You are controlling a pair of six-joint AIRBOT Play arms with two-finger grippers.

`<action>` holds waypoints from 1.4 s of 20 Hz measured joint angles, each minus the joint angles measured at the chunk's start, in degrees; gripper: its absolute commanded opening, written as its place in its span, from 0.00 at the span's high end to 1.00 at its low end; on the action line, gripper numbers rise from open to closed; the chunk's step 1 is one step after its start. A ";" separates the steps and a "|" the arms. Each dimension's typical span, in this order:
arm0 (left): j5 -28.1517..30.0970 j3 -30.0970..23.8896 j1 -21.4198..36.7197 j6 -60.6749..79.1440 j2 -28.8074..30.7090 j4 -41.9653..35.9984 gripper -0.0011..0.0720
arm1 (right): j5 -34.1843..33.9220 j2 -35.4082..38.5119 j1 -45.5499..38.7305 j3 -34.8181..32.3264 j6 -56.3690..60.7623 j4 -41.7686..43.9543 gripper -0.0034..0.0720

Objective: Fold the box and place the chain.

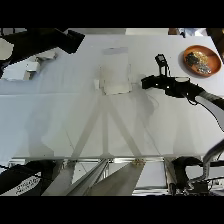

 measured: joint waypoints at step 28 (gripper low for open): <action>-33.40 27.36 3.58 -13.09 -38.66 -7.21 0.08 | 0.00 0.00 0.00 0.00 -0.02 0.00 0.94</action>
